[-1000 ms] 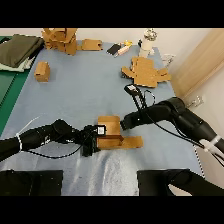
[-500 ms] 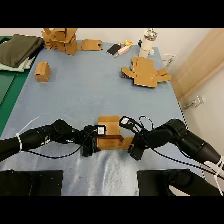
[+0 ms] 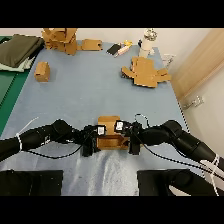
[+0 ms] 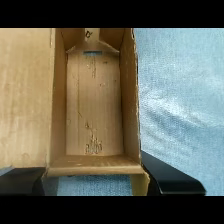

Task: Fold the box.

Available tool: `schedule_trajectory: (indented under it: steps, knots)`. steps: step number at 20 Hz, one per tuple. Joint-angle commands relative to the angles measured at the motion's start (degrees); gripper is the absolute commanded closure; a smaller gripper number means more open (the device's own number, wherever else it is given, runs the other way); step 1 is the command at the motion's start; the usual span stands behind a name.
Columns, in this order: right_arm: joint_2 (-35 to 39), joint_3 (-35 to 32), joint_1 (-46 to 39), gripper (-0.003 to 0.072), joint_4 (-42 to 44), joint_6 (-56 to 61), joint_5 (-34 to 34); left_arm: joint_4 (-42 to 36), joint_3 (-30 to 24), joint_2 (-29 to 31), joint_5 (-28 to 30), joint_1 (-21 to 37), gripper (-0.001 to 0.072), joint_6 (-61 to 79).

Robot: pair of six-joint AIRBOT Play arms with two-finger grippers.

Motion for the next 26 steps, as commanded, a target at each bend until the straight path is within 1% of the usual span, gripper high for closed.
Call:
schedule_trajectory:
  steps: [1, 2, 4, 5, 7, 12, 13, 14, 21, 23, 24, 25, 26]
  knots:
    - [-0.15, -0.04, 0.09, 0.0431, 5.90, -7.30, 1.25, 0.02, 0.04, -0.02, 0.02, -0.02, 0.0359, 0.00]
    - [-0.15, -0.04, 0.09, 0.0477, 6.34, -8.59, 1.27, 0.02, 0.04, -0.02, 0.02, -0.02, 0.0359, 0.00]
    - [-0.15, -0.07, 0.57, 0.0480, 6.69, -9.42, 1.27, 0.02, 0.04, -0.02, 0.02, -0.02, 0.0359, 0.00]
    - [-0.15, -0.07, 1.36, 0.0532, 6.62, -9.40, 1.27, 0.02, 0.04, -0.02, 0.02, -0.02, 0.0359, 0.00]
    - [-0.57, -0.31, 2.82, 0.0532, 6.49, -9.40, 2.40, 0.02, 0.04, -0.02, 0.02, -0.02, 0.0359, 0.00]
    - [-5.03, -0.28, 4.96, 0.0521, 6.29, -10.43, 6.80, 0.02, 0.04, -0.02, 0.02, -0.02, 0.0359, 0.00]
    - [-5.46, -0.28, 5.05, 0.0405, 6.23, -10.43, 7.43, 0.02, 0.04, -0.02, 0.00, -0.02, 0.0359, 0.00]
    - [-5.51, -0.28, 5.05, 0.0233, 6.21, -10.43, 7.52, 0.02, 0.04, -0.02, 0.04, -0.02, 0.0359, 0.00]
    - [-5.42, -0.28, 5.05, 0.0233, 6.01, -10.40, 7.19, 0.02, 0.04, -0.02, 0.02, -0.02, 0.0359, 0.00]
    - [-5.31, -0.26, 5.03, 0.0233, 4.85, -10.25, 7.02, 0.02, 0.04, -0.02, 0.02, -0.02, 0.0359, 0.00]
    - [-4.63, -0.22, 5.01, 0.0234, 2.58, -8.59, 5.92, 0.02, 0.04, -0.02, 0.02, -0.02, 0.0359, 0.00]
    - [-3.56, 0.31, 4.96, 0.0234, -2.12, -4.50, 2.95, 0.02, 0.04, -0.02, 0.04, -0.02, 0.0359, 0.00]
    - [-2.12, 1.38, 4.90, 0.0234, -9.31, 2.84, -1.99, 0.02, 0.04, -0.02, 0.02, -0.02, 0.0359, 0.00]
